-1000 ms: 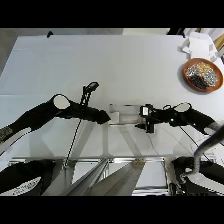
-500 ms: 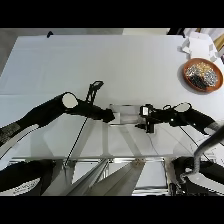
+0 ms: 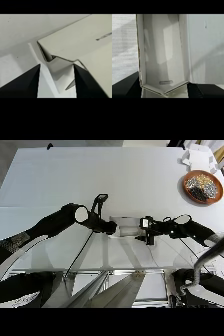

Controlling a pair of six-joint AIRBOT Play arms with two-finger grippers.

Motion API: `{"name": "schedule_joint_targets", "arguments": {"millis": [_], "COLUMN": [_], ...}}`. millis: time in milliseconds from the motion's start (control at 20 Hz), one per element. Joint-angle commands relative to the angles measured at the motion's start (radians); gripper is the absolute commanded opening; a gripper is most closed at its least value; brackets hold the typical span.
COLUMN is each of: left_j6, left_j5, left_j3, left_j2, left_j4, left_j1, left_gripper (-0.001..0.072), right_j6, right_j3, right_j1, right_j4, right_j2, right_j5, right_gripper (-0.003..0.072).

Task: Fold the box and place the chain.

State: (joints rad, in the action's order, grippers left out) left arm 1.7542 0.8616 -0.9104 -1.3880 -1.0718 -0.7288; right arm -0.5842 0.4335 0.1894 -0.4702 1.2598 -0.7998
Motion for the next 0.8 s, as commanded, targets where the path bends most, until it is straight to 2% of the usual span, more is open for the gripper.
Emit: {"name": "schedule_joint_targets", "arguments": {"millis": [0, 200, 450, 750], "left_j6": [0.146, 0.260, 0.390, 0.474], "left_j5": [0.050, 0.071, 0.264, 0.242], "left_j3": [-0.052, -0.106, -0.233, -0.253], "left_j2": [-0.049, -0.104, -0.200, -0.219], "left_j4": [-0.072, -0.146, -0.246, -0.280], "left_j1": [-0.039, -0.068, -0.071, -0.093], "left_gripper": [0.0460, 0.0460, 0.0460, 0.0459], "right_j6": [0.000, 0.000, 0.000, 0.000], "right_j3": [0.000, 0.000, 0.000, 0.000], "right_j1": [0.000, 0.000, 0.000, 0.000], "right_j4": [0.000, 0.000, 0.000, 0.000], "right_j2": [-0.001, -0.001, -0.001, -0.001], "right_j5": [0.000, 0.000, 0.000, 0.000], "right_gripper": [0.0421, 0.0421, 0.0421, 0.0421]}}
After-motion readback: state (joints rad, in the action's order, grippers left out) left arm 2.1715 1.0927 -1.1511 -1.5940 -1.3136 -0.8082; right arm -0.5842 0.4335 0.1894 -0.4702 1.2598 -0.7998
